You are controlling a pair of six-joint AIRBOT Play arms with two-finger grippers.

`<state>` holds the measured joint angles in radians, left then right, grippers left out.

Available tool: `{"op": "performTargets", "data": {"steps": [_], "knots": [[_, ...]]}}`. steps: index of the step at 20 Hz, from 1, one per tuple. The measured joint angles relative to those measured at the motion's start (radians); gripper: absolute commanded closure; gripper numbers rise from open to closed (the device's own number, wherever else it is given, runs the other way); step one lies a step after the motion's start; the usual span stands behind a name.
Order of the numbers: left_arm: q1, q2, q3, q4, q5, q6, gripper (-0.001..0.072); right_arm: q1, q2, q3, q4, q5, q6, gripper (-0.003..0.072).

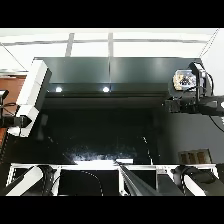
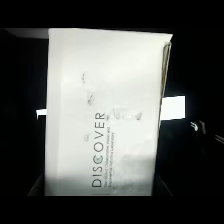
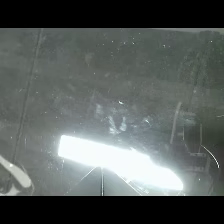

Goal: Fold the box and place the chain.

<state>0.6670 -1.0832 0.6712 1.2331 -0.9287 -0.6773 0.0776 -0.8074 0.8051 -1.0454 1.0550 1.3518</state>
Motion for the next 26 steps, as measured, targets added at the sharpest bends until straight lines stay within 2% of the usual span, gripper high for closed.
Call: {"op": "performTargets", "data": {"steps": [8,12,15,16,17,18,19,21,26], "knots": [[0.024,-0.117,0.153,0.023,-0.005,0.017,0.0436,0.0,0.0,0.0,0.0,0.011,0.003,0.0673],[0.032,-0.163,0.175,0.029,-0.048,0.04,0.0435,0.0,0.0,0.0,0.0,0.012,0.003,0.0673],[0.036,-0.183,0.18,0.034,-0.043,0.05,0.0431,0.0,0.0,0.0,0.0,0.013,0.003,0.0673],[0.037,-0.187,0.181,0.032,-0.035,0.05,0.0411,0.0,0.0,0.0,0.0,0.013,0.003,0.0673],[0.037,-0.189,0.182,0.03,-0.024,0.052,0.034,0.0,0.0,0.0,0.0,0.013,0.003,0.0673],[0.038,-0.191,0.182,0.023,-0.018,0.053,0.007,0.0,0.0,0.0,0.0,0.013,0.003,0.0673],[0.038,-0.192,0.182,0.013,-0.002,0.053,-0.0004,0.0,0.0,0.0,0.0,0.013,0.004,0.0673],[0.038,-0.192,0.185,0.002,0.017,0.04,-0.0004,0.0,0.0,0.0,0.001,0.013,0.007,0.0673],[0.031,-0.127,0.233,-0.013,-0.029,-0.011,-0.0003,0.009,0.0,0.032,-0.001,0.021,-0.012,0.0673]]}}
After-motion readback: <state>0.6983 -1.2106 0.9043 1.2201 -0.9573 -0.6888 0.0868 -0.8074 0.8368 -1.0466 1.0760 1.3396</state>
